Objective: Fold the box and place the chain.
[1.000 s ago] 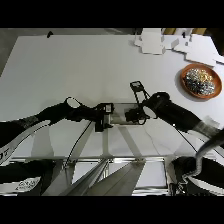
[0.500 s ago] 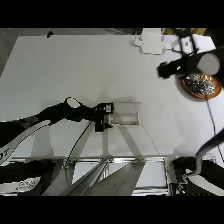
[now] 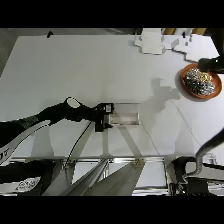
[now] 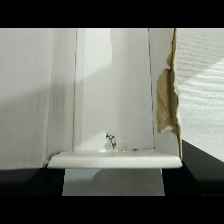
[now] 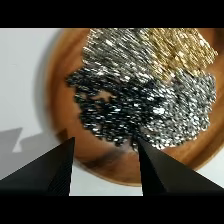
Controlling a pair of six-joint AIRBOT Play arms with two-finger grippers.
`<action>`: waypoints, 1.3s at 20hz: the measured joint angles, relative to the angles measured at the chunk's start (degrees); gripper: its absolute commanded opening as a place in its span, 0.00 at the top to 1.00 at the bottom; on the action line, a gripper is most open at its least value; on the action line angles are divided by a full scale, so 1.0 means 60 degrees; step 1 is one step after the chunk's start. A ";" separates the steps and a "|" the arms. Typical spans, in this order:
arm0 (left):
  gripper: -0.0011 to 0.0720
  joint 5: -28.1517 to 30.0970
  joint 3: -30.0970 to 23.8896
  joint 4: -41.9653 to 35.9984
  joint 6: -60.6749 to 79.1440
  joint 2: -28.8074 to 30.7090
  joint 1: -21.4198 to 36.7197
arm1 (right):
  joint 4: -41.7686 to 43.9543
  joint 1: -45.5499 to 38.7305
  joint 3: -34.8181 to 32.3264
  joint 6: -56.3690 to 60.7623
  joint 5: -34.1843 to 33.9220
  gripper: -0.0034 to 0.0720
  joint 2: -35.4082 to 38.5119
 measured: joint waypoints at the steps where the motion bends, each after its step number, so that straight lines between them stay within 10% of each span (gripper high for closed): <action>1: 0.78 0.0000 -0.0004 0.0000 0.0000 0.0000 0.0000 | 0.0069 -0.0189 0.0018 -0.0018 -0.0011 0.58 -0.0262; 26: 0.78 0.0000 -0.0004 0.0000 0.0000 0.0000 0.0000 | 0.0397 -0.0670 0.0051 0.0007 -0.1206 0.74 -0.2386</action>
